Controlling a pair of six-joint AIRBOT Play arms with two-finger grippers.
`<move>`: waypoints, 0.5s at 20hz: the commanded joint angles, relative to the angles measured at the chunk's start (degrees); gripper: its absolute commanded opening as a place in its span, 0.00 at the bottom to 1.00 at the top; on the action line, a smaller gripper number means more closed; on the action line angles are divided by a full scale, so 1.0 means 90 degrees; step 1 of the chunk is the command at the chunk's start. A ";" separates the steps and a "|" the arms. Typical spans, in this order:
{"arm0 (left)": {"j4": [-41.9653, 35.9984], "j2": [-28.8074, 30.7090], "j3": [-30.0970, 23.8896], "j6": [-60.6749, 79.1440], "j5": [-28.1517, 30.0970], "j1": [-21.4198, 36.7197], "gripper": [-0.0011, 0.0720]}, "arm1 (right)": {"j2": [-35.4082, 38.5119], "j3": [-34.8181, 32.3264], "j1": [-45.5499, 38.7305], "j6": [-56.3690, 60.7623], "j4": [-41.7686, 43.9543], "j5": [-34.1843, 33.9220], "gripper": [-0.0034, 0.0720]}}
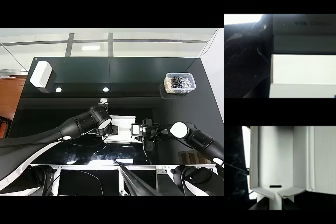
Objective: Fold the box and place the chain.
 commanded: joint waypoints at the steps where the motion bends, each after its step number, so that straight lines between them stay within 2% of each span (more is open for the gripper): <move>1: 0.0002 -0.0005 0.0002 0.0000 0.0002 0.0002 0.05 | -0.0049 0.0000 0.0005 0.0284 0.0355 0.0068 0.25; 3: 0.0002 -0.0005 0.0002 0.0000 0.0005 0.0002 0.05 | -0.0058 -0.0010 0.0005 0.0474 0.0423 0.0022 0.25; 7: 0.0002 -0.0005 0.0002 0.0000 0.0005 0.0002 0.05 | -0.0262 -0.0012 0.0134 0.0466 0.1319 -0.0410 0.26; 9: 0.0002 -0.0005 0.0002 0.0000 0.0005 0.0002 0.05 | -0.0347 -0.0012 0.0243 0.0469 0.1370 -0.0483 0.25; 10: 0.0002 -0.0005 0.0002 0.0000 0.0005 0.0002 0.05 | -0.0389 -0.0012 0.0279 0.0469 0.1326 -0.0471 0.19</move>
